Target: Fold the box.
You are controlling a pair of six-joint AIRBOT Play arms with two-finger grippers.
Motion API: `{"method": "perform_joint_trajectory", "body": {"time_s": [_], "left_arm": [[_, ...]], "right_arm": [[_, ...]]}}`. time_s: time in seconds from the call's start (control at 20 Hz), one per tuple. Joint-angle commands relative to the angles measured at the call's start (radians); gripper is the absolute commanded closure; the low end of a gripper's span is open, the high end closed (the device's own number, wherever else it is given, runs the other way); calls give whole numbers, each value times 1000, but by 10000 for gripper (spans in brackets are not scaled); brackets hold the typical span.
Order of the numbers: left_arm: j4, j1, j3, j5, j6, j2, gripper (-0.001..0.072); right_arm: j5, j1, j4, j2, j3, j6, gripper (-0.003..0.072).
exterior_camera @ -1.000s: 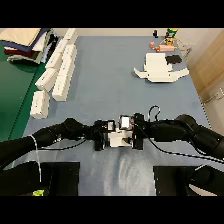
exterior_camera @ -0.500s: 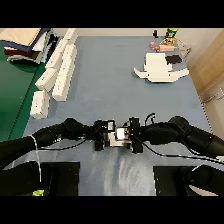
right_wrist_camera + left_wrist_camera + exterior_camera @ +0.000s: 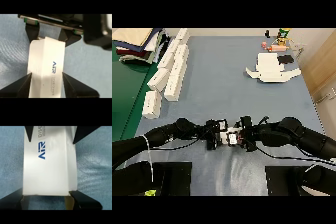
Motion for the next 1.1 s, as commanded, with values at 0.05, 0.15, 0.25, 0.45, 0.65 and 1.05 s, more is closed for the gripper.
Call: {"method": "perform_joint_trajectory", "body": {"time_s": [0.05, 0.15, 0.25, 0.45, 0.65, 1.05], "left_arm": [[2, 0, 1, -2, 2, 0, 243], [2, 0, 1, -2, 2, 0, 243], [2, 0, 1, -2, 2, 0, 243], [2, 0, 1, -2, 2, 0, 243], [2, 0, 1, -2, 2, 0, 243], [2, 0, 1, -2, 2, 0, 243]], "right_arm": [[3, 2, 0, 22, 0, 0, 102], [4, 2, 10, 24, 0, 0, 103], [5, 2, 9, 29, 0, -1, 103], [27, 2, -2, 45, 0, -1, 104], [38, 2, -5, 63, 0, -1, 105], [90, 1, -44, 63, 0, -1, 178]]}}
